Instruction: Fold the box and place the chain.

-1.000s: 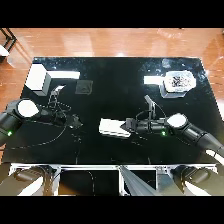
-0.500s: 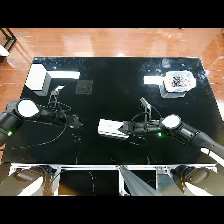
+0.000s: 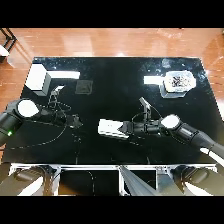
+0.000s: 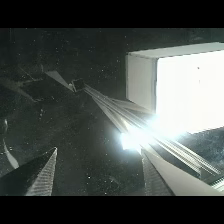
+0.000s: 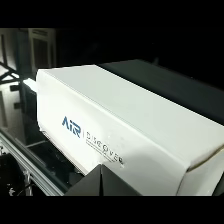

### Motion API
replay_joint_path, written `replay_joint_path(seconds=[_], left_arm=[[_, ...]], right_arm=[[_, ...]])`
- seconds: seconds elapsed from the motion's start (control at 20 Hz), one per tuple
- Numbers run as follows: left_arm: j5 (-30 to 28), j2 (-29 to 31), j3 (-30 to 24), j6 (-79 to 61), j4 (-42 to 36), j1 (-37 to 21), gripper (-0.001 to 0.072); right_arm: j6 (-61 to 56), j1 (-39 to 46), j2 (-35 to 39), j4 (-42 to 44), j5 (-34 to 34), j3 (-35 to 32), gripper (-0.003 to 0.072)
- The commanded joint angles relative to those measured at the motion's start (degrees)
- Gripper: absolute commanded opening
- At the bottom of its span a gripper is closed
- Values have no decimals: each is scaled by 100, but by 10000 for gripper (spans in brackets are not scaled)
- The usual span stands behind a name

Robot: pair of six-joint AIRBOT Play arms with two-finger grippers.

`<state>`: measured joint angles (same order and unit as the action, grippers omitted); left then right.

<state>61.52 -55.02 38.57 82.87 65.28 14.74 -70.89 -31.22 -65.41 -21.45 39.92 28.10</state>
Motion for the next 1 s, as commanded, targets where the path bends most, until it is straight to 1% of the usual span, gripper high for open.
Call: replay_joint_path(seconds=[0.0, 0.1, 0.25, 0.45, 0.6, 0.7, 0.8, 0.85, 0.95], left_arm=[[0, -2, -2, -2, 2, -2, 627], [0, -2, -2, -7, 2, -2, 627], [2, -2, -2, -20, 4, -2, 627], [2, -2, 7, -22, 2, -2, 627], [-55, -2, 66, -262, 4, -2, 627], [-184, -15, 184, -658, -2, 31, 627], [-286, -188, 426, -1746, -59, 208, 629], [-232, -328, 581, -2577, -273, 330, 629], [-151, -542, 844, -4739, -1025, 662, 629]], right_arm=[[0, -2, -4, -28, -28, -2, 18], [11, 2, -2, 17, 70, 4, 19], [175, 15, 72, 48, 638, 284, 19], [175, 81, 597, 68, 907, 669, 19], [177, 577, 1121, 28, 1311, 782, 19], [166, 1154, 1497, -407, 1716, 785, 19], [-87, 1777, 1786, -1202, 2216, 782, 19], [-227, 2017, 1862, -1561, 2435, 782, 19], [-374, 2343, 1908, -2103, 2811, 782, 19]])
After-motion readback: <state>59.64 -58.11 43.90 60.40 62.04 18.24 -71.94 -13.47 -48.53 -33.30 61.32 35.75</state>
